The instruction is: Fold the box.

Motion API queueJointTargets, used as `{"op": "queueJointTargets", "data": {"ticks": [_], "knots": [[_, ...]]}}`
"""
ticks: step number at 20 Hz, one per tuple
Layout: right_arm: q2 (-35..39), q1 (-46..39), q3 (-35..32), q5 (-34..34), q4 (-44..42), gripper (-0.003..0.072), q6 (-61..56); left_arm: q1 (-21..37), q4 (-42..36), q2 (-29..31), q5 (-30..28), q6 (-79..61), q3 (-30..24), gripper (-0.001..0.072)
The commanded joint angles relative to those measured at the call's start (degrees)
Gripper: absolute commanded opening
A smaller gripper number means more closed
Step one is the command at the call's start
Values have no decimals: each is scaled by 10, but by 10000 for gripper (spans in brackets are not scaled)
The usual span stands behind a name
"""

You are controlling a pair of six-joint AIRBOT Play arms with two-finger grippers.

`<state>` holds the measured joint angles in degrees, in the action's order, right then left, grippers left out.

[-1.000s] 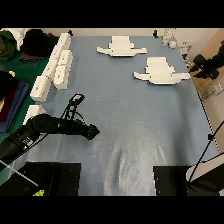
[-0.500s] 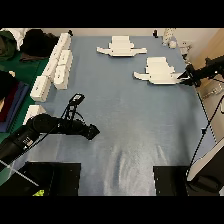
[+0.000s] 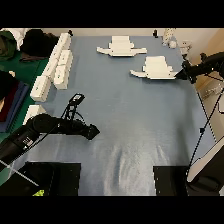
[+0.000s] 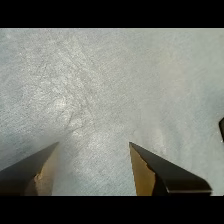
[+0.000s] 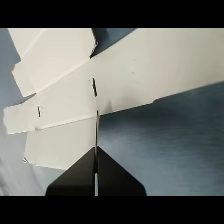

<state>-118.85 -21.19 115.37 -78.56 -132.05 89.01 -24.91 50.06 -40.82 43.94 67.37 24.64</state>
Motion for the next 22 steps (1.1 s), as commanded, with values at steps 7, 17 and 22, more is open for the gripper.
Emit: {"op": "queueJointTargets", "data": {"ticks": [7, 17, 22], "knots": [[291, 122, -330, 72, 61, -6, -28, 0, 0, 1, 0, 0, 0, 681], [653, 303, -831, 263, 64, -4, -167, 0, 0, 1, 0, 0, 0, 681], [677, 341, -884, 279, 74, 204, -187, 0, 0, 1, 0, 0, 0, 681]]}}
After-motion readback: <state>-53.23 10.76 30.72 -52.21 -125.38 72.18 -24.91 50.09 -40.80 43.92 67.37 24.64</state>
